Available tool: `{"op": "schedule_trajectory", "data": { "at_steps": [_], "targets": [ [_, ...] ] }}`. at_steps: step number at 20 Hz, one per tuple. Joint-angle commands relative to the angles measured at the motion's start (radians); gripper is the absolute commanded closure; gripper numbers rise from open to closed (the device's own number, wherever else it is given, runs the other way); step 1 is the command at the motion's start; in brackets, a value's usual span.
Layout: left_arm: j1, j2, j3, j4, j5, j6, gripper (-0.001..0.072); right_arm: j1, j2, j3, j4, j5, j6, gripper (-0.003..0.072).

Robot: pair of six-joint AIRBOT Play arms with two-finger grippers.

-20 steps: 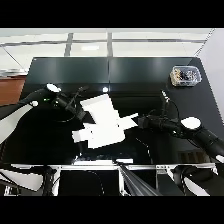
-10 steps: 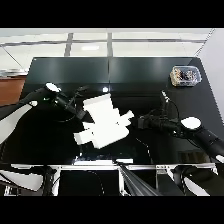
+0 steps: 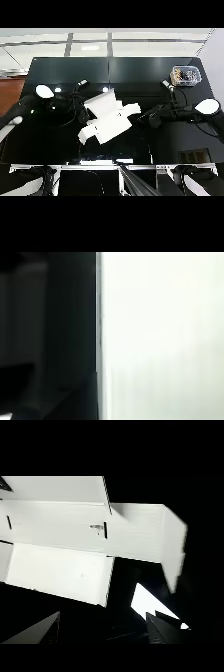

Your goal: Fold the box and place the chain.

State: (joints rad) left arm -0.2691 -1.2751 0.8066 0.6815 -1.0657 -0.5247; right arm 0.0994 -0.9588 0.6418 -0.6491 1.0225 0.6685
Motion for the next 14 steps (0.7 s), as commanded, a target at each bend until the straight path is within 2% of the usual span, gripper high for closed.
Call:
{"op": "schedule_trajectory", "data": {
  "at_steps": [1, 3, 7, 9, 12, 14],
  "targets": [
    [-0.063, 0.113, -0.101, 0.019, 0.218, 0.155, 0.0683, -0.015, 0.001, 0.054, -0.134, -0.056, -0.015, 0.0077],
    [-0.090, 0.107, -0.104, 0.063, 0.209, 0.260, 0.0683, -0.015, 0.001, 0.054, -0.133, -0.126, -0.014, 0.0077],
    [-0.197, 0.105, -0.103, 0.065, 0.238, 0.461, 0.0680, -0.014, 0.001, 0.054, -0.050, -0.133, -0.008, 0.0077],
    [-0.208, 0.090, -0.103, 0.069, 0.278, 0.477, 0.0680, -0.009, 0.000, 0.054, -0.062, -0.105, -0.029, 0.0077],
    [-0.208, 0.034, -0.103, 0.073, 0.271, 0.495, 0.0680, 0.017, 0.000, 0.046, -0.069, -0.013, -0.158, 0.0077],
    [-0.209, -0.010, -0.103, 0.069, 0.268, 0.495, 0.0680, 0.051, -0.001, 0.026, -0.065, -0.016, -0.205, 0.0077]
  ]
}}
